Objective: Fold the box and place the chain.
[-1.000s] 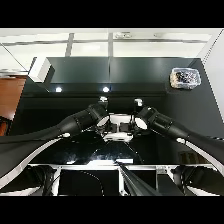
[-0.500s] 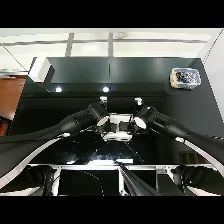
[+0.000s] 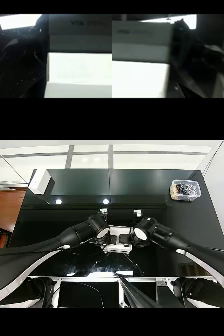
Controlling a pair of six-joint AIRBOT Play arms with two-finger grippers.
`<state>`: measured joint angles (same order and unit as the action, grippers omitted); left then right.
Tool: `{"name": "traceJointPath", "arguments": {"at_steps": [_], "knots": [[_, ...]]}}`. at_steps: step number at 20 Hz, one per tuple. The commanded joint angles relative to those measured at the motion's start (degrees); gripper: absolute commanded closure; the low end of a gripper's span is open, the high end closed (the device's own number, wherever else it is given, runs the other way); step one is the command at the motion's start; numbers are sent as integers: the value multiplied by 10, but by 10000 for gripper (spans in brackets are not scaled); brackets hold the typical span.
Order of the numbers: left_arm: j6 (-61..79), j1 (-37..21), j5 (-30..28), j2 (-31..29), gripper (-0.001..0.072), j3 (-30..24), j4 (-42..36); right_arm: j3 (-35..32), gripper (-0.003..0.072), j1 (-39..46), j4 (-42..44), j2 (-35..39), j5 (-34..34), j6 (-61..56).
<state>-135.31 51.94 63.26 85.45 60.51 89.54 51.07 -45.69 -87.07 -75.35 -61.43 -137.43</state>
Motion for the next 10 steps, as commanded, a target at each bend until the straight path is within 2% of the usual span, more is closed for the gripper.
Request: {"name": "traceJointPath", "arguments": {"at_steps": [1,6,8,10], "knots": [[0,0,0,0,679,0,0,5,264,1,-17,40,-45,57],[0,0,0,0,680,0,0,5,264,17,-49,192,-129,124],[0,0,0,0,680,0,0,5,264,45,-105,258,-163,141],[0,0,0,0,680,0,0,5,264,82,-200,309,-199,154]]}}
